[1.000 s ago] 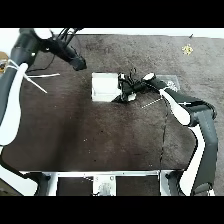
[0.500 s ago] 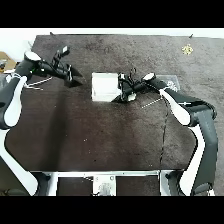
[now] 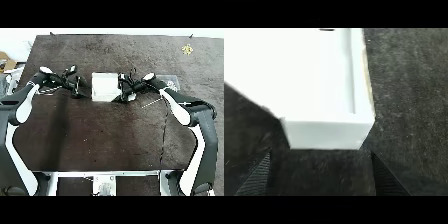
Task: Fold the box and place the chain.
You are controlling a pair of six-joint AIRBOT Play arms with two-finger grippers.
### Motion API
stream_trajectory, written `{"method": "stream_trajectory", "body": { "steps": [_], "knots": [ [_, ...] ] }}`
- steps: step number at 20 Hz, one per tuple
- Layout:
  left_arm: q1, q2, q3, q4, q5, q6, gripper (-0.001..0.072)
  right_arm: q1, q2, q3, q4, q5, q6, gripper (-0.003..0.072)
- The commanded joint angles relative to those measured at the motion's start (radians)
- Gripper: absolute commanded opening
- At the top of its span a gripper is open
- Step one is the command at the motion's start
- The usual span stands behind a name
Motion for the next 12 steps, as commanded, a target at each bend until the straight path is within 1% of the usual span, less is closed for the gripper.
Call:
{"method": "stream_trajectory", "body": {
  "steps": [1,4,7,12],
  "knots": [
    [-0.029,-0.015,-0.008,-0.003,0.002,0.041,0.0716,0.001,0.0,0.0,0.0,0.0,0.0,0.0325],
    [-0.031,-0.033,-0.007,-0.005,0.002,0.04,0.0715,0.001,0.0,0.0,0.0,0.0,0.0,0.0324],
    [-0.032,-0.037,-0.007,-0.037,0.0,0.042,0.0714,0.001,0.0,0.0,0.0,0.0,0.0,0.0325],
    [-0.032,-0.037,-0.007,-0.048,-0.035,0.041,0.0714,0.001,0.0,0.0,0.0,0.0,0.0,0.0325]
  ]
}}
